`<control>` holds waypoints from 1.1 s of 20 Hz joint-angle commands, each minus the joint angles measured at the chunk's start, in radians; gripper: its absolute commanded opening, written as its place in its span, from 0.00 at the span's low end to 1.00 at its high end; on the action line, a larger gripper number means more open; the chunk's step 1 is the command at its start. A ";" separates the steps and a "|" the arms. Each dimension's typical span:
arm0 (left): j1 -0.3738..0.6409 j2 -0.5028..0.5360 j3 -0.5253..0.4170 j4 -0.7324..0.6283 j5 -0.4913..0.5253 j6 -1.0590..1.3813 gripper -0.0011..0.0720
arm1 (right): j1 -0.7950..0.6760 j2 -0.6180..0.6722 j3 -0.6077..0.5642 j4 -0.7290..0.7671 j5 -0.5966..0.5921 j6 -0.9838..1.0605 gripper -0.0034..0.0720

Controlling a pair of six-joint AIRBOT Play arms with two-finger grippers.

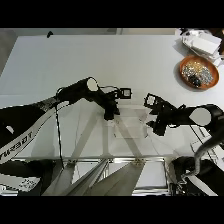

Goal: Fold the box and place the chain.

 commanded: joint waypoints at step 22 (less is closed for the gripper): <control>0.000 0.001 0.001 0.000 0.000 0.000 0.03 | 0.231 0.224 -0.410 -0.047 -0.370 -0.189 0.97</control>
